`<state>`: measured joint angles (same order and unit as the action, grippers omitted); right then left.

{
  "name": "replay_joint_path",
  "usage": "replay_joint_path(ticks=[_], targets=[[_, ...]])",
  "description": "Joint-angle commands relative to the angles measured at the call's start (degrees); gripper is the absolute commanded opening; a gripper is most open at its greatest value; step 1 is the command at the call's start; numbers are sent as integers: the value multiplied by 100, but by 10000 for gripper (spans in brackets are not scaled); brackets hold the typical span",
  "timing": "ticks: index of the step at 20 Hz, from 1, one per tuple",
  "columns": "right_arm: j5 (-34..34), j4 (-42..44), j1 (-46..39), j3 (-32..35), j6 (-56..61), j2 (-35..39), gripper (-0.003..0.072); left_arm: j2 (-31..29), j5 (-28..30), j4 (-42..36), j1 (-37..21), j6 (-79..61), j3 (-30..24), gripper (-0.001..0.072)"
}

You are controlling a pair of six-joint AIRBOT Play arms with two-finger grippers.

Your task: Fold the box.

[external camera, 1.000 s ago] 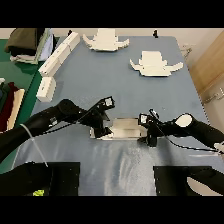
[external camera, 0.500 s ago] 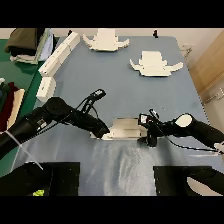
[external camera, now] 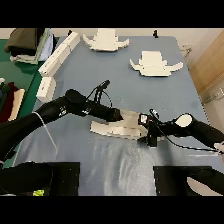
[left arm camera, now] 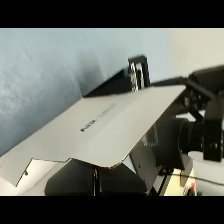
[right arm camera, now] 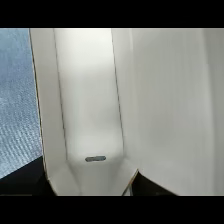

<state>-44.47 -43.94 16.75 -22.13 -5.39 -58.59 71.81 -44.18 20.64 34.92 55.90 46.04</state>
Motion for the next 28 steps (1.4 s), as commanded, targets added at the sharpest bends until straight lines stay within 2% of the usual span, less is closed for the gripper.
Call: replay_joint_path(ticks=[1,3,8,14,20,25,28], targets=[[-2,2,0,-4,-7,2,508,142,538,-223,-39,101,92,14],[-2,2,0,-7,-7,2,508,133,415,-240,-72,101,92,14],[-2,2,0,-7,-7,2,508,87,-365,-240,-70,90,90,14],[-2,2,0,-4,-7,2,508,-437,-439,-131,-111,-208,90,14],[-2,2,0,-4,-7,2,508,-485,-673,168,-605,-212,90,14],[-2,2,0,-4,-7,2,508,-588,-1762,168,-1073,-249,90,14],[11,50,0,-7,-57,-2,508,-785,-1888,170,-1180,-247,90,14]])
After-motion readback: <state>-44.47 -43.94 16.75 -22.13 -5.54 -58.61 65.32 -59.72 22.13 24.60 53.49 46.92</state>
